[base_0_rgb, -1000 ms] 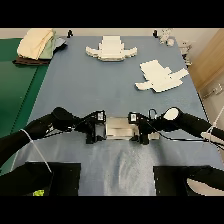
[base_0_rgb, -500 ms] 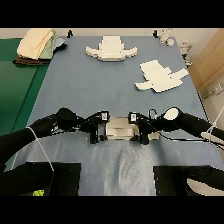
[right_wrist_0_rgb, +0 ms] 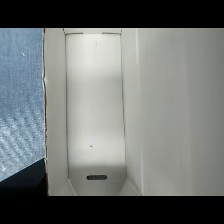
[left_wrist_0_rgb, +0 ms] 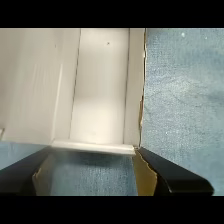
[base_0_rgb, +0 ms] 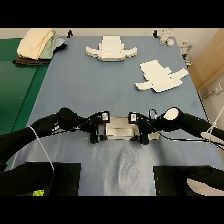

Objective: Fold the box.

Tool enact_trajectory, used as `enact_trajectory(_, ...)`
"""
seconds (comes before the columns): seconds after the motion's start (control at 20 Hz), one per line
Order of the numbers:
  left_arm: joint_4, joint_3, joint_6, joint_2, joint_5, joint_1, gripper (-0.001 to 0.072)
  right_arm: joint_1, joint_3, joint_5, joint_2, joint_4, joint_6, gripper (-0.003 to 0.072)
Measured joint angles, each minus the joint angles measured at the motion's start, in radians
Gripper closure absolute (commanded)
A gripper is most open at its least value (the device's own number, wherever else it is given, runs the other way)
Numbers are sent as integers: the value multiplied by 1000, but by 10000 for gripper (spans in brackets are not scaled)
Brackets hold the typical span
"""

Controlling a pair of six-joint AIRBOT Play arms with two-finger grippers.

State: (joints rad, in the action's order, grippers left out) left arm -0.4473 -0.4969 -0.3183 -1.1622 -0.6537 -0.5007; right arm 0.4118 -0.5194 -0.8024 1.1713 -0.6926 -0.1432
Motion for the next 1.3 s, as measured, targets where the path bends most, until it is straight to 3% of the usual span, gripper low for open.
enact_trajectory(1.3,-2,-9,5,-10,0,-19,12,0,0,0,0,0,0,87)
